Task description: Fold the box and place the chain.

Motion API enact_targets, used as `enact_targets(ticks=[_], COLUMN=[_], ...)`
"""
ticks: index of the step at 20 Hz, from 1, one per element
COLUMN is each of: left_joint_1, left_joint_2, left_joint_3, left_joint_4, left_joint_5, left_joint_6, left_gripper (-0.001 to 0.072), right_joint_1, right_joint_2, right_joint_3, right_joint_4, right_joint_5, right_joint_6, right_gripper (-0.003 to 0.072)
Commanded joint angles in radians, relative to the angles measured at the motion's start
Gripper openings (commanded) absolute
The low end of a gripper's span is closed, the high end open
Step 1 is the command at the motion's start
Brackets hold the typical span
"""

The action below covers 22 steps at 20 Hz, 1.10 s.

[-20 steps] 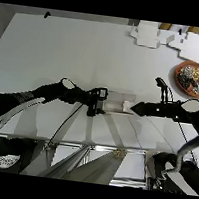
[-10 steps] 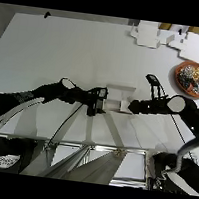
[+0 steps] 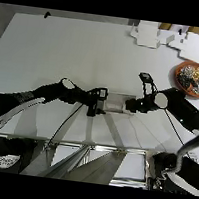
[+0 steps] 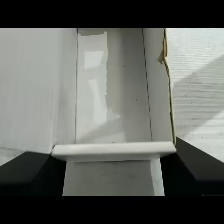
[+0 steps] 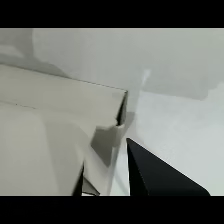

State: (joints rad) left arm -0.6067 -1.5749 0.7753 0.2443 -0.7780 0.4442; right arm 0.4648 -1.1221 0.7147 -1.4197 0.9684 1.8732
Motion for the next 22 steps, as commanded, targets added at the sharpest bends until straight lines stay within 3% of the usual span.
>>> enact_targets(ticks=[1, 19, 20, 22], left_joint_1=[0.001, 0.000, 0.000, 0.000], left_joint_2=[0.000, 0.000, 0.000, 0.000], left_joint_3=[0.000, 0.000, 0.000, 0.000], left_joint_4=[0.003, 0.003, 0.003, 0.003], left_joint_5=[0.003, 0.003, 0.003, 0.003], left_joint_6=[0.000, 0.000, 0.000, 0.001], left_gripper=[0.0273, 0.0273, 0.0273, 0.0273], right_joint_1=[0.008, 0.108, 0.108, 0.108], right_joint_2=[-0.009, -0.166, -0.166, -0.166], right_joint_3=[0.012, 0.040, 0.041, 0.047], right_joint_4=[-0.075, -0.069, -0.069, -0.086], right_joint_5=[0.018, -0.019, -0.019, -0.017], right_joint_6=[0.068, 0.120, 0.120, 0.120], right_gripper=[0.0281, 0.0296, 0.0288, 0.0203])
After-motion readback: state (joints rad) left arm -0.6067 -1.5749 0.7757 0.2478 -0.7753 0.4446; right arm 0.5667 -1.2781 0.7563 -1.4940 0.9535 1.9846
